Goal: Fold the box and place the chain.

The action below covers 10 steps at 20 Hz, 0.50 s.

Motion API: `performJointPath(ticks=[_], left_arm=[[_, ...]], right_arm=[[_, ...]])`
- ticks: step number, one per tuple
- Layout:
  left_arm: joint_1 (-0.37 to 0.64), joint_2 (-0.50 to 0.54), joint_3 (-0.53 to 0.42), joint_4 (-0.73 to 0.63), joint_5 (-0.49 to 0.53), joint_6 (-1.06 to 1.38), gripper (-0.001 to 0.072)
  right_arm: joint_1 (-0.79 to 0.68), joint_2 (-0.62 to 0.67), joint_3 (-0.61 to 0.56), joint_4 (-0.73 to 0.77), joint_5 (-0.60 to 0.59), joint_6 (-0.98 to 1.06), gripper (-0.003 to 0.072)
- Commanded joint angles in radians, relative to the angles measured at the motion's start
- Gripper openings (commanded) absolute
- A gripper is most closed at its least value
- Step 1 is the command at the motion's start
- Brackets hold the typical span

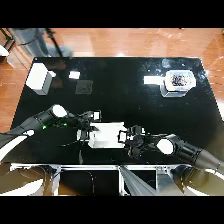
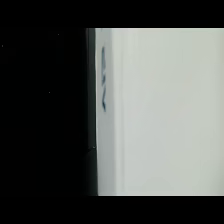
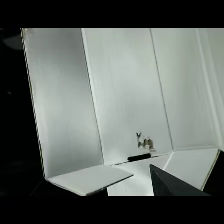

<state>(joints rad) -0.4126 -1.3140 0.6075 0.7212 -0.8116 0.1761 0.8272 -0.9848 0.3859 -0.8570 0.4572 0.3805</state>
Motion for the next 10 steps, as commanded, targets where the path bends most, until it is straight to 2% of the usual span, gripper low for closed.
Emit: performJointPath(ticks=[1, 10], left_arm=[[0.0, -0.001, 0.0, 0.0, -0.001, -0.001, 0.0022], [0.0, 0.0, 0.0, 0.0, -0.001, -0.001, 0.0021]], right_arm=[[0.004, -0.001, 0.018, 0.012, -0.019, 0.008, 0.0699], [-0.024, 0.033, 0.074, -0.077, -0.019, 0.073, 0.0698]])
